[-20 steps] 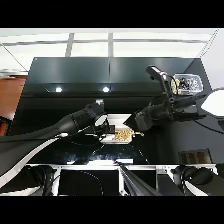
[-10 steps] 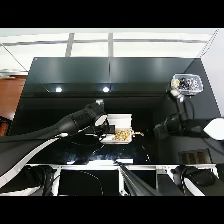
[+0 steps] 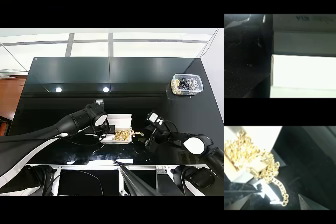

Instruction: Fold the box and place the chain.

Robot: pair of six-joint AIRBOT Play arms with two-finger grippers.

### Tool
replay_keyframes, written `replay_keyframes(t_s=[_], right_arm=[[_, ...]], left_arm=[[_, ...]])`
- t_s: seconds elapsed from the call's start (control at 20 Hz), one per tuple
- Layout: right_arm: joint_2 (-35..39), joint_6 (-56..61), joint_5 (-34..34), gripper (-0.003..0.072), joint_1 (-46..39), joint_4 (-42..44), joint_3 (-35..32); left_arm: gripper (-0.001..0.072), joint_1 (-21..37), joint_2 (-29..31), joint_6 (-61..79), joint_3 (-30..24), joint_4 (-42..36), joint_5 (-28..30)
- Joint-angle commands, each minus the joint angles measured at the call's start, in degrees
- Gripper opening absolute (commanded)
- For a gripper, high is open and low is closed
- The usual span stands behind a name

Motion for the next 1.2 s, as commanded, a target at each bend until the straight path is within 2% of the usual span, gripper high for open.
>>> replay_keyframes(t_s=[0.0, 0.15, 0.25, 0.5, 0.65, 1.15], right_arm=[[-4.4, -17.6, -2.5, 0.0706, 1.1, 6.2, -0.5], [-9.3, -32.0, -1.7, 0.0706, 1.1, 13.5, 0.2], [-12.2, -34.3, -1.8, 0.0706, 1.0, 13.7, 1.2], [-15.7, -35.3, -2.4, 0.0698, 1.0, 13.9, 2.2], [-17.3, -35.3, -6.0, 0.0698, 1.0, 15.9, 2.8], [-22.2, -35.3, -7.5, 0.0698, 2.3, 15.7, 5.0]], left_arm=[[0.003, 0.0, 0.0, 0.0, 0.0, -0.1, 0.0], [0.003, 0.0, 0.0, 0.0, 0.0, -0.1, 0.0], [0.003, 0.0, 0.0, 0.0, 0.0, 0.0, 0.0], [0.003, 0.0, 0.0, 0.0, 0.0, -0.1, 0.0], [0.003, 0.0, 0.0, 0.0, 0.0, -0.1, 0.0], [0.003, 0.0, 0.0, 0.0, 0.0, -0.1, 0.0]])
